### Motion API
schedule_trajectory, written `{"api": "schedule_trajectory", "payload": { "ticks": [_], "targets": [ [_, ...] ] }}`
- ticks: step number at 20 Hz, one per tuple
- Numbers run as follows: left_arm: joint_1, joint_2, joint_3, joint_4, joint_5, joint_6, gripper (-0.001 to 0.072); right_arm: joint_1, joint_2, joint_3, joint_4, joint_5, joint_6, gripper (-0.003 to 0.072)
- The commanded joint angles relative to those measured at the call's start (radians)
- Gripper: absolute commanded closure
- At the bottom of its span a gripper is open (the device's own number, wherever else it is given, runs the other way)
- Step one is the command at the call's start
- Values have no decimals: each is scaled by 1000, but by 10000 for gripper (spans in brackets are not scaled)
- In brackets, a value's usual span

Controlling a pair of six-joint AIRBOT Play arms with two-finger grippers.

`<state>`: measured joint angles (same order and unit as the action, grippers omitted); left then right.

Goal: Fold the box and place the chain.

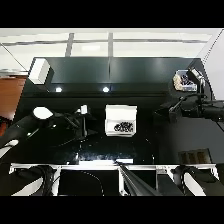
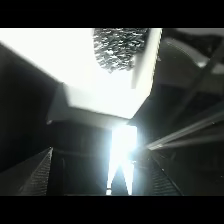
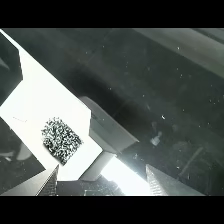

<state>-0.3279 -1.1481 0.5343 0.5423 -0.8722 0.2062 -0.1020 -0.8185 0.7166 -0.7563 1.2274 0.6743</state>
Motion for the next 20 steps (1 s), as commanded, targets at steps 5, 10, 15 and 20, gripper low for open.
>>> {"api": "schedule_trajectory", "payload": {
  "ticks": [5,10,15,20],
  "targets": [
    [-39,-162,68,-106,-24,131,0,0,-1,1,-11,0,3,61],
    [-41,-218,130,-144,-40,119,0,0,-1,1,-12,0,4,61],
    [-79,-231,150,-64,-52,94,0,0,-1,1,-12,0,4,61],
    [-96,-231,151,-40,-40,82,0,0,-1,1,-12,-1,3,61]
  ]
}}
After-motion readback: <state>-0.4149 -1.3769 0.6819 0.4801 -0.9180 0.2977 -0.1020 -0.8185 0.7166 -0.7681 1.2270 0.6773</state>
